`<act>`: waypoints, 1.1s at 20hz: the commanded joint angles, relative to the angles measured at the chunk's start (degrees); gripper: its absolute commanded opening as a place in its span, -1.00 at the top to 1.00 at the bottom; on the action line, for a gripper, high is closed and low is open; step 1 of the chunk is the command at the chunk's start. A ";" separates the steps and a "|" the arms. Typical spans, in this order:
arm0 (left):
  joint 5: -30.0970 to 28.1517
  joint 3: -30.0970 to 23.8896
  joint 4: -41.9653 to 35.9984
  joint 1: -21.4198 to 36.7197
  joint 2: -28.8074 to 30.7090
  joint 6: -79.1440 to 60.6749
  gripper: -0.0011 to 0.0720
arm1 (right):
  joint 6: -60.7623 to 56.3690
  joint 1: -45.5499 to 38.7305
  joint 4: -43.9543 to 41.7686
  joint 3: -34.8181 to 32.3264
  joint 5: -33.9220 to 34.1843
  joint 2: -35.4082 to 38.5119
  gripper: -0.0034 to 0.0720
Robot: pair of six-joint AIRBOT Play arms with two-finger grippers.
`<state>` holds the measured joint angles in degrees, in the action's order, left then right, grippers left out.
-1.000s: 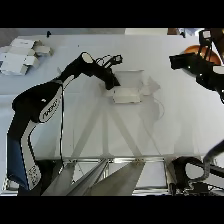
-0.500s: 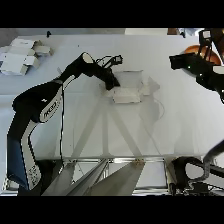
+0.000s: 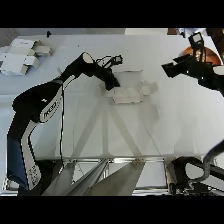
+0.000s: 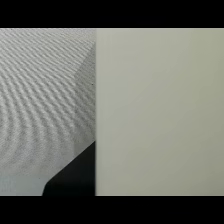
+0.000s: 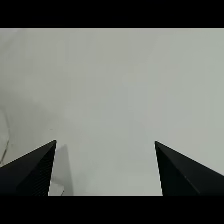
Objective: Fold the box and place the chain.
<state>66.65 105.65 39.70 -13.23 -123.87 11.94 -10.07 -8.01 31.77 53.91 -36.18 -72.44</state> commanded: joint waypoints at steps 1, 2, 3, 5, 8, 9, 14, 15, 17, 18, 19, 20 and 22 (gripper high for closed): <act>0.00 0.02 0.00 -0.04 0.02 0.00 0.92 | -0.15 -0.02 3.91 0.07 -9.22 2.43 -0.93; 0.02 0.00 0.00 -0.04 0.02 0.00 0.92 | -0.63 -0.04 3.80 0.09 -10.69 2.93 -0.93; 0.00 0.00 0.00 -0.04 0.02 0.00 0.92 | -0.63 -0.04 3.98 0.09 -13.20 3.56 -0.92; 0.00 0.02 0.00 -0.04 0.02 0.02 0.92 | -0.66 -0.02 3.69 0.09 -17.40 4.13 -0.91; 0.02 0.02 0.00 -0.04 0.02 0.00 0.92 | -0.63 -0.04 4.26 0.07 -24.48 4.57 -0.91; 0.00 0.00 0.00 -0.04 0.02 0.00 0.92 | -0.63 -0.04 4.28 0.07 -26.40 4.57 -0.91; 0.00 0.00 -0.02 -0.07 0.02 0.02 0.92 | 15.85 0.81 5.05 -0.17 -28.22 4.20 -0.91; 0.00 0.00 0.00 -0.07 0.02 0.00 0.92 | 18.93 1.22 5.09 -0.66 -28.06 4.20 -0.91; 0.02 0.02 0.00 -0.07 0.02 0.00 0.92 | 25.46 2.12 5.29 -2.91 -27.58 4.20 -0.91; 0.00 0.00 0.00 -0.07 0.02 0.00 0.92 | 28.83 2.73 6.03 -4.76 -26.82 4.22 -0.91; 0.00 0.00 -0.02 -0.07 0.02 0.00 0.92 | 30.67 3.34 6.49 -6.78 -25.35 4.20 -0.91; 0.00 0.00 -0.02 -0.07 0.02 0.00 0.92 | 31.80 3.91 6.64 -8.85 -23.23 4.15 -0.91; 0.00 0.00 -0.02 -0.07 0.02 0.00 0.92 | 34.07 4.57 5.99 -12.11 -18.53 3.02 -0.91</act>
